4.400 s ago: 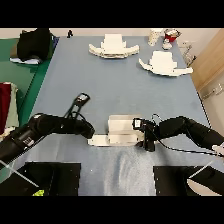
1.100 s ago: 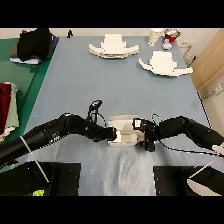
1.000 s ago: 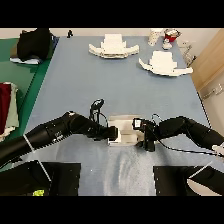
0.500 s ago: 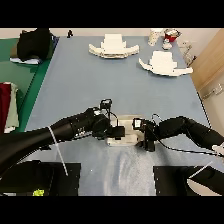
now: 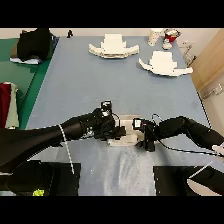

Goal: Fold the box.

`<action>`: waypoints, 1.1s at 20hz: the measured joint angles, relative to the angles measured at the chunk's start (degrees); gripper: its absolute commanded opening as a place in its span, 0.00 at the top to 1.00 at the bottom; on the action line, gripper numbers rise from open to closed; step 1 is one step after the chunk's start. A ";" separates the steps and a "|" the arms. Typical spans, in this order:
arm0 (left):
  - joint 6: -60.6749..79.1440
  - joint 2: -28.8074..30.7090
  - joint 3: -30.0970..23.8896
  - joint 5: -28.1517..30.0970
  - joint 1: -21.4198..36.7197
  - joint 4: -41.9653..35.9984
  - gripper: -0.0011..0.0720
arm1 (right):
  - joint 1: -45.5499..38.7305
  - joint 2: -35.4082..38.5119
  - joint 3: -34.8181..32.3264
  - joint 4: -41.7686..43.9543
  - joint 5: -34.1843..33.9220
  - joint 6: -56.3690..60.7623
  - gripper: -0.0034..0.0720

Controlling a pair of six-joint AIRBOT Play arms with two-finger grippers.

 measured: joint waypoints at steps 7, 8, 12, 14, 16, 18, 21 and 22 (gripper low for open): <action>0.42 -0.17 0.04 -1.09 0.00 0.87 0.97 | 0.00 0.00 0.00 0.02 0.00 0.02 0.34; 0.44 -0.17 0.04 -1.05 0.00 0.85 0.97 | -0.02 0.00 0.00 0.02 0.00 0.02 0.34; 0.52 -0.17 0.09 0.50 0.00 -0.02 0.32 | 0.00 0.00 0.00 0.02 -0.02 0.02 0.34; 0.55 -0.17 0.17 0.52 -0.07 -0.68 0.32 | 0.00 0.00 0.00 0.00 0.00 0.00 0.34; 0.57 0.02 0.26 0.02 -0.04 -0.61 0.32 | -0.02 0.00 0.00 0.00 0.00 0.00 0.34; 0.92 0.79 0.70 -1.16 -0.04 -0.70 0.32 | 0.00 0.00 0.00 0.00 0.00 -0.02 0.34; 3.26 3.89 1.73 -4.76 -0.04 -0.70 0.32 | 0.00 0.00 0.00 0.00 -0.02 0.00 0.34; 4.24 5.42 1.97 -6.49 -0.04 -0.70 0.32 | 0.00 0.00 0.00 0.00 0.00 -0.02 0.34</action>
